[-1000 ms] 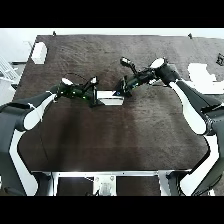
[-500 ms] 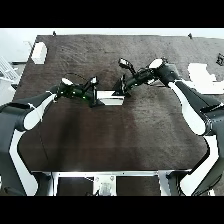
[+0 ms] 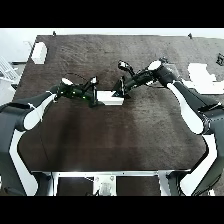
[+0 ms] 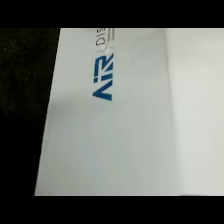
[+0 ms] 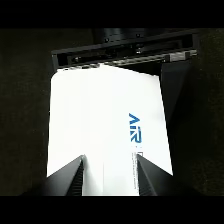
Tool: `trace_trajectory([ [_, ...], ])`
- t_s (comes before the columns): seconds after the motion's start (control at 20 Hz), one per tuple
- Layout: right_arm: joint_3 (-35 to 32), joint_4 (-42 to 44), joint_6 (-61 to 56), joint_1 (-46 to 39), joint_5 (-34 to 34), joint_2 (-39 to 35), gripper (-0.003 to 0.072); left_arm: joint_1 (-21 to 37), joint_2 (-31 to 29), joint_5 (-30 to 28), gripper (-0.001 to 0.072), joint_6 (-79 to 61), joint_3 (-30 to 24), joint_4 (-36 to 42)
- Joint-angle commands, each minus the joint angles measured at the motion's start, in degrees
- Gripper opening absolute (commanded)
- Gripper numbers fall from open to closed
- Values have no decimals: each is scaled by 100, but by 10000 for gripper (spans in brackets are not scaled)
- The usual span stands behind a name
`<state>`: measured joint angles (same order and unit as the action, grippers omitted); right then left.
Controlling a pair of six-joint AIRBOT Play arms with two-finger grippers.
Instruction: Fold the box and place the chain.
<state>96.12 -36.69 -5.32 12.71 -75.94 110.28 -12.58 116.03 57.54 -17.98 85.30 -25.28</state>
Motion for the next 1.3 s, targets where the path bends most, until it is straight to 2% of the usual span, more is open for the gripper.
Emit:
trace_trajectory([
  [0.0,-4,24,151,7,48,9,372,4,2,0,407,0,0,-2],
  [0.25,-22,129,149,7,-44,-138,372,4,2,0,407,0,0,-2],
  [0.45,-387,125,142,-20,-48,-531,371,4,2,2,407,0,0,-2],
  [0.65,-719,136,415,-52,501,-542,372,4,2,4,407,0,0,-2],
  [0.95,-929,170,603,9,699,-514,377,4,2,0,407,0,0,-2],
  [1.05,-933,173,608,13,761,-511,416,4,2,0,407,0,0,-2],
  [1.25,-1034,173,813,105,763,-490,415,4,2,-2,407,0,0,-2],
])
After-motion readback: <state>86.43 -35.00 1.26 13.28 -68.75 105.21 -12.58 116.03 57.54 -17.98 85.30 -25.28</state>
